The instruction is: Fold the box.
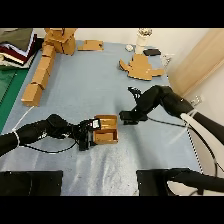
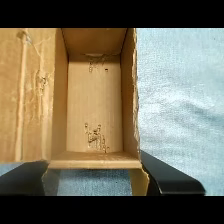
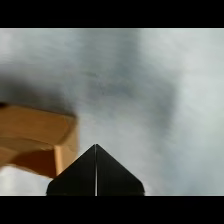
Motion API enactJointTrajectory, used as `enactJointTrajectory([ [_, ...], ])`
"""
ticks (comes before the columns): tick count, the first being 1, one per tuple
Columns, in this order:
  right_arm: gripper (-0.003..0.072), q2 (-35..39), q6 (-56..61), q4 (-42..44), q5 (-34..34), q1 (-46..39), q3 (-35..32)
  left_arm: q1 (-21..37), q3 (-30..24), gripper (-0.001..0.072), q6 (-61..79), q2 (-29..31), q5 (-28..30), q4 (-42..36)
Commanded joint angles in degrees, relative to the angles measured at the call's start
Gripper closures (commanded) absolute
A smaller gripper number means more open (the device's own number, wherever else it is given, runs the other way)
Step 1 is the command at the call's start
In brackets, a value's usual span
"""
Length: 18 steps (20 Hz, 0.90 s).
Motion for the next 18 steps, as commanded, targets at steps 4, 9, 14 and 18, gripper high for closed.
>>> enactJointTrajectory([
  [4, 0.0684, -17.6, -39.8, 42.7, -0.8, -11.6, -0.4, 0.0, 0.0, 0.0250, 0.0, 0.0, 0.0, 0.0],
  [9, 0.0682, -15.5, -50.4, 41.5, -7.8, -3.1, -1.0, 0.0, 0.0, 0.0250, 0.0, 0.0, 0.0, 0.0],
  [14, 0.0682, -3.3, -51.8, 32.0, -0.6, 3.6, -5.4, 0.0, 0.0, 0.0250, 0.0, 0.0, 0.0, 0.0],
  [18, 0.0681, 5.3, -53.7, 23.1, 8.7, 8.9, -11.4, 0.0, 0.0, 0.0250, 0.0, 0.0, 0.0, 0.0],
])
